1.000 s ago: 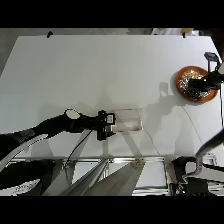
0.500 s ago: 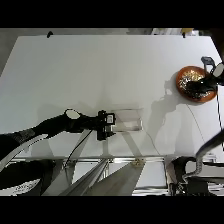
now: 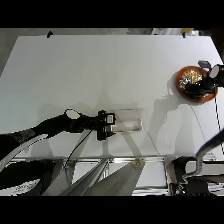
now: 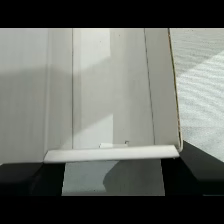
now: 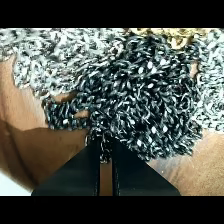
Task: Fold the box and place the chain.
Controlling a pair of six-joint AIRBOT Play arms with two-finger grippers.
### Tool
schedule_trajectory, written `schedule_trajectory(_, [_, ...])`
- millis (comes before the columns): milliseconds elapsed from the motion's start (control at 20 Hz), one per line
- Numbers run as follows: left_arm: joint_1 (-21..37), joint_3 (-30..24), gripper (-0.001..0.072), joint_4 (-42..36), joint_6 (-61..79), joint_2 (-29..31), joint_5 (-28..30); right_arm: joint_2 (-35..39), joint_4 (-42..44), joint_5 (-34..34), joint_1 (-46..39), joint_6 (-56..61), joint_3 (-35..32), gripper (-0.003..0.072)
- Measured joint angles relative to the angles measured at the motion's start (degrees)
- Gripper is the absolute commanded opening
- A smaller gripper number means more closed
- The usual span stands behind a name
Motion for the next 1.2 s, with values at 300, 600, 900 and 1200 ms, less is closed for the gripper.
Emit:
schedule_trajectory(300, [0.00,0.00,0.0170,0.02,0.00,0.00,0.02,5.38,-0.74,1.62,0.00,0.28,-0.07,0.0022])
schedule_trajectory(600, [0.00,0.00,0.0170,0.02,0.00,0.00,0.02,18.95,0.98,7.45,0.00,-1.66,-0.07,0.0022])
schedule_trajectory(900, [0.00,0.00,0.0170,0.02,0.00,0.00,0.00,32.61,15.21,14.88,0.04,-6.08,-0.07,0.0022])
schedule_trajectory(1200, [0.00,0.00,0.0170,0.02,0.00,0.00,0.02,45.70,24.68,22.21,7.91,-8.28,-0.72,0.0022])
